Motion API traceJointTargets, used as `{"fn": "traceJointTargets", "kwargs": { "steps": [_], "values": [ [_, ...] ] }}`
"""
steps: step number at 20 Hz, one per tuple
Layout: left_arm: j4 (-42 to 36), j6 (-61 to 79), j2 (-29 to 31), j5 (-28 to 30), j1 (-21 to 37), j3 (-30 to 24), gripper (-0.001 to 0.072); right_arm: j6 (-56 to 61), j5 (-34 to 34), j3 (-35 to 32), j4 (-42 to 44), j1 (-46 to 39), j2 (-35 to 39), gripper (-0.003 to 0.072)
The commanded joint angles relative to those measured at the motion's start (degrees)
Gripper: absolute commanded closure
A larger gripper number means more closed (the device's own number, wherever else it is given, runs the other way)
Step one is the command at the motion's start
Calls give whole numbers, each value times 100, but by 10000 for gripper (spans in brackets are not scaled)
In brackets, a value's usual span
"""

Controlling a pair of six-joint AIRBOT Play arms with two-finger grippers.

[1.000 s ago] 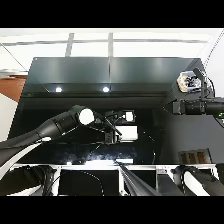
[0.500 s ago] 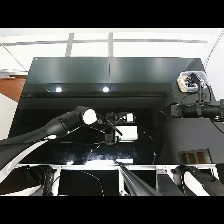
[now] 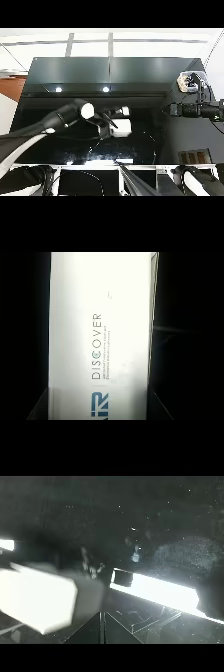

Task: Fold the box and place the chain.

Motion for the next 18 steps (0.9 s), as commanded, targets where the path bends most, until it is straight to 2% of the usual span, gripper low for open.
{"fn": "traceJointTargets", "kwargs": {
  "steps": [1,3,6,7,9,12,14,17,18],
  "values": [
    [802,-951,205,-417,1128,302,439,2,-83,-4,105,0,2,645],
    [811,-1167,219,-444,2262,588,439,4,-83,-4,262,0,2,645],
    [815,-2140,127,205,4081,1189,439,0,-122,-4,348,20,2,644],
    [815,-2531,4,393,4603,1401,439,2,-120,-4,332,17,2,645],
    [820,-2660,-540,326,5458,1982,438,2,-146,-4,334,31,2,644],
    [826,-2667,-1659,-105,6070,3097,437,2,-149,-4,348,31,2,644],
    [964,-2671,-2253,13,6212,3738,436,2,-114,-4,348,31,2,644],
    [970,-2686,-2977,262,6220,4406,436,2,-140,-4,352,31,2,644],
    [940,-2723,-3226,186,6201,4642,436,4,-168,-4,352,31,4,644]
  ]
}}
